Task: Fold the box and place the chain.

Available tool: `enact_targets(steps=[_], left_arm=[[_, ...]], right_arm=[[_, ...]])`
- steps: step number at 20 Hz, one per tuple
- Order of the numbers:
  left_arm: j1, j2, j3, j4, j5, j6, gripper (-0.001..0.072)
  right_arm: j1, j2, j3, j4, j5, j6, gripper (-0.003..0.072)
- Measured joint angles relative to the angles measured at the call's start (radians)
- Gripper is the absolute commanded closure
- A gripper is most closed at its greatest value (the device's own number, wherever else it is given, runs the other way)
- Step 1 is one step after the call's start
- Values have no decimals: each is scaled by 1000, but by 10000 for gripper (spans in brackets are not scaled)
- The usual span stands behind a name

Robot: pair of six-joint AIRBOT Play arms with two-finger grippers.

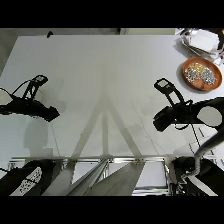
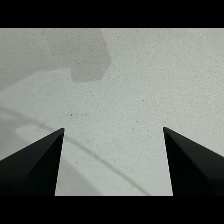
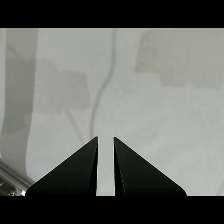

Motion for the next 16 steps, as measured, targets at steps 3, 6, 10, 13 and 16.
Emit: enact_targets(steps=[3, 6, 10, 13, 16], left_arm=[[0, 0, 0, 0, 0, 0, 22], [0, 0, 0, 2, 0, 0, 22], [1, 0, 0, 29, 8, -16, 17], [2, 0, 4, 85, 47, -103, 17], [2, 0, 40, 169, 81, -205, 19]], right_arm=[[0, 0, 0, 0, 0, 0, 576], [0, 0, 0, 0, 0, 0, 576], [0, 0, 0, 0, 0, 0, 576], [0, 0, 0, 0, 0, 0, 576], [0, 0, 0, 0, 0, 0, 576]])
